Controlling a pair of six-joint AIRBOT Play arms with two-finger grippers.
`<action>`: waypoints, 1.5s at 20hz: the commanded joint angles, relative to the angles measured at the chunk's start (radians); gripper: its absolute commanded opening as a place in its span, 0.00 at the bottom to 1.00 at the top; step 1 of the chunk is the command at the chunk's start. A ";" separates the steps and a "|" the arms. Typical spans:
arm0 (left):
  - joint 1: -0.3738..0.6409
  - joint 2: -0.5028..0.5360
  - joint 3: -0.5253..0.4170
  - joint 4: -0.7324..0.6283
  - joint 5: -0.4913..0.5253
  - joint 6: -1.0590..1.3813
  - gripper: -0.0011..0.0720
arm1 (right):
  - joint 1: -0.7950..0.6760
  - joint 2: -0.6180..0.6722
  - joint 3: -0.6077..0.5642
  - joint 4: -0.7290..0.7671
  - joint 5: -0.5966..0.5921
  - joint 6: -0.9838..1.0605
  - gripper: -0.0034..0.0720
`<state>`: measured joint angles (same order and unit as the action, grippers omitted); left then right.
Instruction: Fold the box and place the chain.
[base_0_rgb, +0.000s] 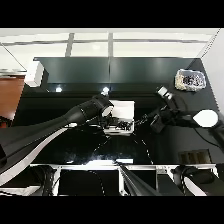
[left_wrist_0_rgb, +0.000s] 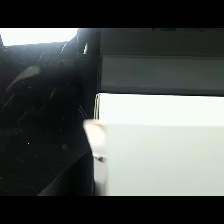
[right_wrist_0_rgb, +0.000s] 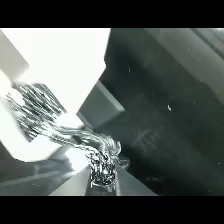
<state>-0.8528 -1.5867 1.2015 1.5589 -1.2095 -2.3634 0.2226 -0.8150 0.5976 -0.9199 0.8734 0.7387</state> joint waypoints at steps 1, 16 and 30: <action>0.000 0.000 0.000 0.000 0.000 0.000 0.06 | 0.000 0.110 0.124 -0.018 0.091 0.232 0.06; 0.000 0.000 0.000 -0.008 0.000 0.000 0.06 | 0.088 0.047 0.285 0.352 0.089 0.366 0.06; 0.000 0.000 0.000 -0.007 0.001 0.000 0.06 | -0.061 -0.062 0.172 0.152 0.052 0.390 0.46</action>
<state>-0.8528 -1.5867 1.2015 1.5520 -1.2087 -2.3638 0.2623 -0.9070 0.7506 -0.6941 0.9157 1.1271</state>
